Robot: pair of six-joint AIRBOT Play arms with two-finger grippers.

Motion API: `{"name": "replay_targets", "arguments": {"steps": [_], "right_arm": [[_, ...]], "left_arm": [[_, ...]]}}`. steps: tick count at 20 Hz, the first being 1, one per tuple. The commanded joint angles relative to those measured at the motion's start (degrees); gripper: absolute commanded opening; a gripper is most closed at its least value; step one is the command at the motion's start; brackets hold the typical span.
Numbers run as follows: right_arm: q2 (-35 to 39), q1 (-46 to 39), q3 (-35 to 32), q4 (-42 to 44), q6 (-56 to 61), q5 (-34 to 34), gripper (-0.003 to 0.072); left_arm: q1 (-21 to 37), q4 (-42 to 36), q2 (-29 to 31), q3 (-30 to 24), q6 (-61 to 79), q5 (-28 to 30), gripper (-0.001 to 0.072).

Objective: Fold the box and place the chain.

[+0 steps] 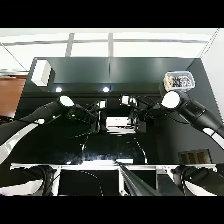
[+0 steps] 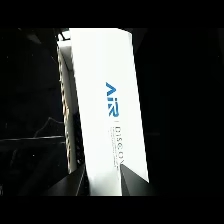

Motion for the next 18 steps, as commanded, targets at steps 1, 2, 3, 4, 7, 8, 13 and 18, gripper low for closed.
{"name": "replay_targets", "arguments": {"steps": [1,2,3,4,7,8,13,18], "right_arm": [[0.0,0.1,0.0,-0.1,0.2,0.5,0.0234],[0.0,0.3,0.0,-0.1,0.2,0.5,0.0234],[0.0,0.5,0.0,-0.2,0.2,0.5,0.0234],[0.0,0.6,0.0,-0.1,0.2,0.6,0.0235],[0.0,0.8,0.0,-0.3,0.2,0.5,0.0288],[0.0,0.8,0.0,-0.3,0.2,0.4,0.0287],[0.0,0.8,0.0,-0.3,0.2,0.3,0.0288],[0.0,0.8,0.0,-0.3,0.2,0.3,0.0286]], "left_arm": [[0.0,0.0,0.0,0.0,0.0,0.0,0.0504],[0.0,0.0,0.0,0.0,0.0,0.0,0.0504],[0.0,0.0,0.0,0.0,0.0,0.0,0.0503],[0.0,0.0,0.0,0.0,0.0,0.0,0.0504],[0.0,0.0,0.0,0.0,0.0,0.0,0.0503],[0.0,0.0,0.0,0.0,0.0,0.0,0.0504],[0.0,0.0,0.0,0.0,0.0,0.0,0.0504],[0.0,0.0,0.0,0.0,0.0,0.0,0.0504]]}}
